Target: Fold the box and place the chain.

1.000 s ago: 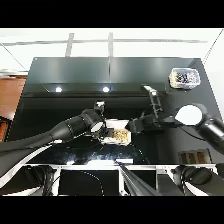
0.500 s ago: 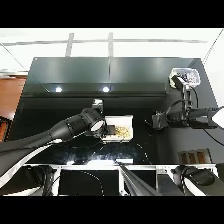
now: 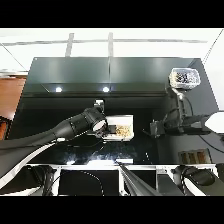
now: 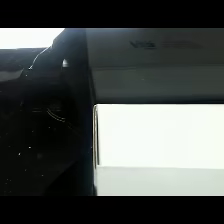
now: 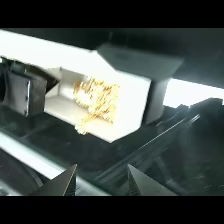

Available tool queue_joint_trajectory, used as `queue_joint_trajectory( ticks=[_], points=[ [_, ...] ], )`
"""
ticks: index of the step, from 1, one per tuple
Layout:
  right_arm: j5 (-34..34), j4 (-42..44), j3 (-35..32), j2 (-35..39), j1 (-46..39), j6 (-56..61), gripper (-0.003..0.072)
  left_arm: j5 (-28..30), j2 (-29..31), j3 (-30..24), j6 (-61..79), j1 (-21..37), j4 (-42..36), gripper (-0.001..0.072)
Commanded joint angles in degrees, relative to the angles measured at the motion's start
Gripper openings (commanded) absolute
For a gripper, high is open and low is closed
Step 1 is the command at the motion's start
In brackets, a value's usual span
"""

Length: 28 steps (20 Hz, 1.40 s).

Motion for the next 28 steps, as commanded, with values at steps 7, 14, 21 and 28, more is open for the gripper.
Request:
queue_joint_trajectory(
  ticks=[7, 14, 21, 28],
  points=[
    [-13.4, 9.6, -8.8, -3.4, 11.4, 4.7, 0.0705, -0.4, -0.7, 0.1, 1.3, 0.0, 0.0, 0.0025],
    [-22.2, 18.0, -8.8, -12.8, 13.0, 7.4, 0.0705, -0.5, -0.7, 0.1, 1.3, 0.0, -0.2, 0.0026],
    [-27.8, 18.0, -8.8, -15.0, 17.4, 11.7, 0.0539, -0.4, -0.7, 0.1, 1.3, 0.0, -0.2, 0.0025],
    [-28.5, 17.8, -8.8, -15.1, 17.6, 12.3, 0.0356, -0.5, -0.7, 0.1, 1.3, 0.0, -0.2, 0.0025]
  ],
)
